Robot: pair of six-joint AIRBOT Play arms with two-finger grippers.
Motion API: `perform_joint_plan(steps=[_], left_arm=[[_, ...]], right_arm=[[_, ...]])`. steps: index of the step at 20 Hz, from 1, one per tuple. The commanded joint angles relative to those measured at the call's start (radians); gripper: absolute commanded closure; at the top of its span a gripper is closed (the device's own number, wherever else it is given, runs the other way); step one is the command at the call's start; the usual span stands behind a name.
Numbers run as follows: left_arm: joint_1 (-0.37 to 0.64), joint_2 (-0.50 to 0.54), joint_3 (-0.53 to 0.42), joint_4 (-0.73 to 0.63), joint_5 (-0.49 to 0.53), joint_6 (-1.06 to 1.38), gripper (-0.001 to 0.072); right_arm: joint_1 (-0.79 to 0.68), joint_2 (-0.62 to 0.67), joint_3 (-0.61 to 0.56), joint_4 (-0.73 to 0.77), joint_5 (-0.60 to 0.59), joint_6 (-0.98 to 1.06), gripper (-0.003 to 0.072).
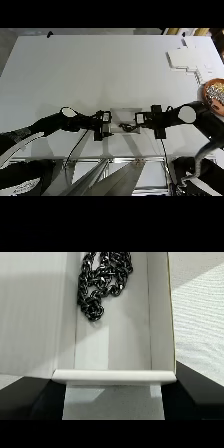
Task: Fold the box and place the chain.
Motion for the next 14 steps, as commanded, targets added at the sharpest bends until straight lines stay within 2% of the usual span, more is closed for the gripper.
perform_joint_plan(steps=[1,5,7,9,12,13,14], left_arm=[[0.000,0.000,0.000,0.000,0.000,0.000,0.0379],[0.000,0.000,0.000,0.000,0.000,0.000,0.0379],[0.000,0.000,0.000,0.000,0.000,0.000,0.0379],[0.000,0.000,0.000,0.000,0.000,0.000,0.0379],[0.000,0.000,0.000,0.000,0.000,0.000,0.0379],[0.000,0.000,0.000,0.000,0.000,0.000,0.0379],[0.000,0.000,0.000,0.000,0.000,0.000,0.0379]], right_arm=[[0.172,0.051,0.000,0.103,-0.089,0.138,0.0669],[0.380,0.049,0.000,0.129,-0.493,0.317,0.0668],[0.439,0.026,0.000,0.129,-0.638,0.374,0.0668],[0.448,-0.029,0.000,0.129,-0.703,0.501,0.0668],[0.447,-0.105,0.000,0.124,-0.696,0.578,0.0666],[0.447,-0.113,0.000,0.113,-0.682,0.578,0.0607],[0.447,-0.111,0.000,0.087,-0.673,0.578,0.0505]])
